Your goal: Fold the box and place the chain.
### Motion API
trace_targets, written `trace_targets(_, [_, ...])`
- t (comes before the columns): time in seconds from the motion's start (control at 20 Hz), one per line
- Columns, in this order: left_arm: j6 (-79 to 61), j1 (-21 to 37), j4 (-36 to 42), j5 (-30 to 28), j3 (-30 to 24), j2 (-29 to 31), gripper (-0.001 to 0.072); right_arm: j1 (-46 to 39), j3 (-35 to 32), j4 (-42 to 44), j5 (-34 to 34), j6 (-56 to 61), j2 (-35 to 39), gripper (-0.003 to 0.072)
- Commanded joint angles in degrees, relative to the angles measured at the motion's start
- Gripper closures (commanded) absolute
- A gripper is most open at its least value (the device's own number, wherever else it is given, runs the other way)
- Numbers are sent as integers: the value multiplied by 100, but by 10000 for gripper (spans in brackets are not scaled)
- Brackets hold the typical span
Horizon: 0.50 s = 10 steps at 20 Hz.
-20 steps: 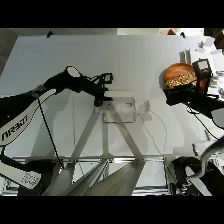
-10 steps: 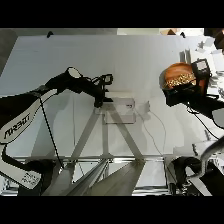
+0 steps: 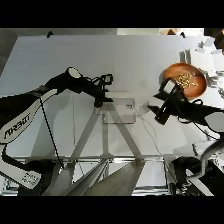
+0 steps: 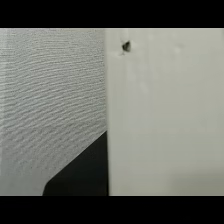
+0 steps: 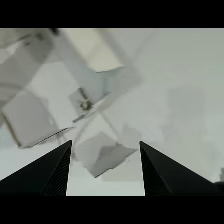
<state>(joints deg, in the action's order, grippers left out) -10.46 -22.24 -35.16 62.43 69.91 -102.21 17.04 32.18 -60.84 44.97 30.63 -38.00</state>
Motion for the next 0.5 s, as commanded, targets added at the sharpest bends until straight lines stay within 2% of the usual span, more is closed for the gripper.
trace_targets(0.0, [0, 0, -4, -4, -2, -4, 702, 223, -9, -146, 374, -844, -24, 216])
trace_targets(0.15, [0, 0, -4, -2, -2, -4, 702, 223, -81, -251, 374, -1434, -293, 78])
trace_targets(0.3, [0, 0, -4, -2, -2, -4, 702, 223, -83, -133, 267, -2256, -1008, 64])
trace_targets(0.45, [0, 0, -4, -2, -2, -4, 702, 221, -83, 745, -120, -3427, -1757, -10])
